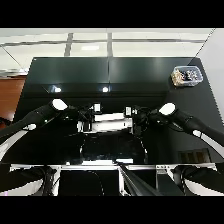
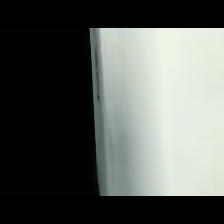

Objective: Fold the box and place the chain.

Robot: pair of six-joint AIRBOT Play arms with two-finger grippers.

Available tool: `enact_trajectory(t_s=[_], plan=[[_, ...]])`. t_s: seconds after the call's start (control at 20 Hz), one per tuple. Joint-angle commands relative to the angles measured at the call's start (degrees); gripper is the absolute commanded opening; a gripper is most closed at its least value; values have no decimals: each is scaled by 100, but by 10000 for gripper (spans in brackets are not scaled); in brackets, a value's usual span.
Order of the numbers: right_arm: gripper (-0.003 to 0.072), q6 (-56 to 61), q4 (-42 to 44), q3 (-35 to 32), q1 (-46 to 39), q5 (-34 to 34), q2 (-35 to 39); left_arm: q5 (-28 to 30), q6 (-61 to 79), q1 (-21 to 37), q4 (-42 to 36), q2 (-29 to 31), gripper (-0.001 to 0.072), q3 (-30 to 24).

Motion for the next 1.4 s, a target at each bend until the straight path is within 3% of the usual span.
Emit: enact_trajectory(t_s=[0.0, 1.35], plan=[[714, -271, 22, -2, -7, 59, -195, 15, 0, -2, 2, 0, 27, 4], [714, 85, -278, 13, 221, -393, -278, 20, 0, -2, 2, 0, 27, 4]])
